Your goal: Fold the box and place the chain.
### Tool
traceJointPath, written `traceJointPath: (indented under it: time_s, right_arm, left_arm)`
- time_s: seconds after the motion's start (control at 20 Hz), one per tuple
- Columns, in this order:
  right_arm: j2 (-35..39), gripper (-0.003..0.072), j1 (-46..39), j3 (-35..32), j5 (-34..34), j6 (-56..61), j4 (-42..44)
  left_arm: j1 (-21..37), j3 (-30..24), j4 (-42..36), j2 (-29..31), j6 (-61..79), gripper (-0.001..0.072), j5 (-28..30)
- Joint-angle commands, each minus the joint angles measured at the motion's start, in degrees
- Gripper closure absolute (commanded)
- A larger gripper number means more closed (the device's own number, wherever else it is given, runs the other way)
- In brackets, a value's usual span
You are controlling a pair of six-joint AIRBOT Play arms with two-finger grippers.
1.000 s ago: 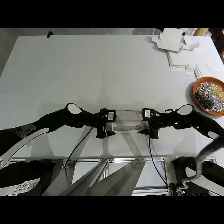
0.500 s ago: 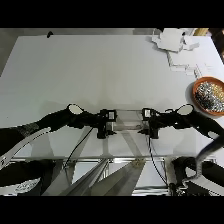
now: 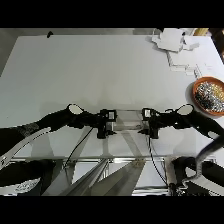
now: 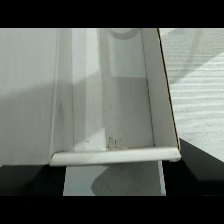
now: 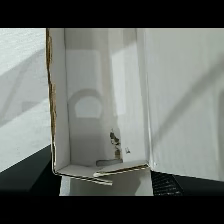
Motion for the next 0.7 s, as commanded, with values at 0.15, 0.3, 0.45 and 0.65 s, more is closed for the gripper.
traceJointPath:
  time_s: [0.15,0.3,0.45,0.65]
  right_arm:
    - [0.0,0.0331,0.0,0.0,0.0,0.0,0.0]
    - [0.0,0.0371,0.0,0.0,-3.2,-0.2,0.0]
    - [0.0,0.0373,0.0,0.0,-2.4,-0.1,0.0]
    - [0.0,0.0371,0.0,0.0,-2.6,0.0,0.0]
  left_arm:
    - [0.0,0.0,0.0,0.0,0.0,0.0376,-0.2]
    - [0.0,0.0,0.0,0.0,0.0,0.0376,-0.2]
    - [0.0,0.0,0.0,0.0,0.0,0.0376,-0.2]
    - [0.0,0.0,0.0,0.0,0.0,0.0376,-0.2]
